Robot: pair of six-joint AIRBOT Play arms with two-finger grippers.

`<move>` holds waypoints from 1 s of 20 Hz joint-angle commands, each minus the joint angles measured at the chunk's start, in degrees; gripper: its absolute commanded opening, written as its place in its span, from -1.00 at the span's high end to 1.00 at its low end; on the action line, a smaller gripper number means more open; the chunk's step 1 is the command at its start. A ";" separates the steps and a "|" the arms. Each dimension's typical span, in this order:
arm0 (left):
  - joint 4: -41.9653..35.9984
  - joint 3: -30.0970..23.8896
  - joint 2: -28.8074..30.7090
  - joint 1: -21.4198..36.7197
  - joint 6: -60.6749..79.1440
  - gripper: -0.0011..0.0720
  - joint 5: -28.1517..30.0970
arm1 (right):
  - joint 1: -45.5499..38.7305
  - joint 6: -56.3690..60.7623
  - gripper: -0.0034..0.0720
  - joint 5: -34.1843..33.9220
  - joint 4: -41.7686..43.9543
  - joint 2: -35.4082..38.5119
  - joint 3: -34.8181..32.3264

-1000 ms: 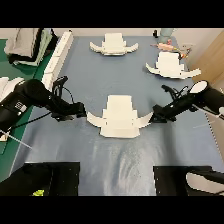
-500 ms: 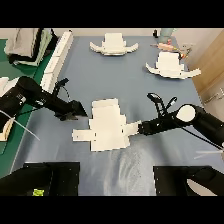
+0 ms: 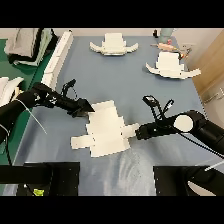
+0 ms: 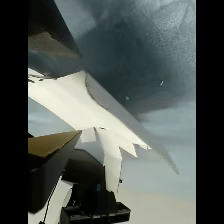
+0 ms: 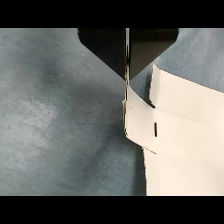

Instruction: Fold the box.

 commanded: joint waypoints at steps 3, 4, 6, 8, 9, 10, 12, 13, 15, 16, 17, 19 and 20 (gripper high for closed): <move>-2.10 2.99 -5.64 -1.84 2.93 -0.80 0.28 | 1.55 0.50 0.90 -0.52 -0.48 0.11 -0.02; -2.08 3.08 -6.03 -2.62 3.93 -0.64 -1.44 | 1.55 0.92 0.90 -0.68 -0.50 0.11 -0.02; -2.05 3.08 -6.10 -3.80 6.19 -0.64 -5.11 | 1.55 0.92 0.90 -1.14 -0.50 0.11 -0.02; -1.92 3.08 -6.10 -4.07 6.67 -0.64 -7.61 | 1.55 1.60 0.90 -1.22 -0.94 0.11 -0.02; -1.79 3.08 -6.10 -3.91 6.73 -0.64 -8.20 | 1.55 2.27 0.90 -1.22 -1.33 0.11 -0.02; -1.79 3.08 -6.10 -3.61 6.73 -0.64 -8.39 | 1.55 2.43 0.90 -1.25 -1.44 0.11 -0.02; -1.77 3.13 -6.10 -3.13 7.10 -0.64 -8.41 | 1.55 2.86 0.90 -1.25 -1.46 0.11 -0.02; -1.73 3.13 -6.10 -2.67 7.21 -0.64 -8.59 | 1.55 3.06 0.90 -1.25 -1.46 0.11 -0.02; -1.70 3.13 -6.10 -1.36 7.61 -0.64 -9.70 | 1.55 4.11 0.90 -1.25 -1.57 0.11 -0.02; -1.70 3.13 -6.10 -0.57 7.63 -0.64 -10.40 | 1.55 4.33 0.90 -1.29 -1.62 0.11 -0.02; -1.70 3.13 -6.08 0.42 7.65 -0.64 -11.13 | 1.55 4.46 0.90 -1.36 -1.81 0.09 -0.02; -1.68 3.13 -6.08 2.03 7.69 -0.65 -11.96 | 1.55 5.64 0.90 -2.14 -2.64 0.09 -0.02; -1.27 3.10 -6.08 2.43 7.82 -0.65 -11.93 | 1.55 5.79 0.90 -2.86 -2.62 0.09 -0.02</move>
